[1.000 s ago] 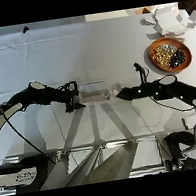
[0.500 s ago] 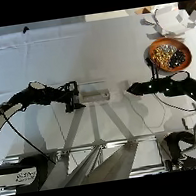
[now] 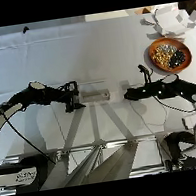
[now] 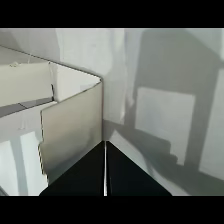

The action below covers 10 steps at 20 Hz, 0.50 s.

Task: Fold the box and place the chain.

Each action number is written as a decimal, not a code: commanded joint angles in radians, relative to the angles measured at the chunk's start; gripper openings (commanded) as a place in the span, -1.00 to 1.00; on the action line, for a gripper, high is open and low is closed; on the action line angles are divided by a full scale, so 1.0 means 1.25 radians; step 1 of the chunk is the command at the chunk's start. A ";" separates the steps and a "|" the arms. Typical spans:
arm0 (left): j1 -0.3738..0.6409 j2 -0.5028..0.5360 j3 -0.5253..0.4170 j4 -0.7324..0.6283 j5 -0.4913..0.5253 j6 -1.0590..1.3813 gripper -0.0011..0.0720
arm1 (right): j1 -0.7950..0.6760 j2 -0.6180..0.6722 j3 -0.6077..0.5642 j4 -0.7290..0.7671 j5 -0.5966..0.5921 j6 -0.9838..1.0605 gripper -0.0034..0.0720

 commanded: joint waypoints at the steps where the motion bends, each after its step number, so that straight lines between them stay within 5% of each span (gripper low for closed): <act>1: 0.000 0.000 0.000 0.000 0.000 0.000 -0.07 | 0.034 -0.026 -0.001 0.053 -0.014 -0.002 -0.91; 7: 0.000 0.000 0.000 0.000 0.000 0.000 -0.07 | 0.090 -0.040 0.000 0.247 -0.005 -0.099 -0.91; 10: 0.000 0.000 0.000 0.000 0.000 0.000 -0.07 | 0.091 -0.034 0.000 0.251 -0.006 -0.126 -0.91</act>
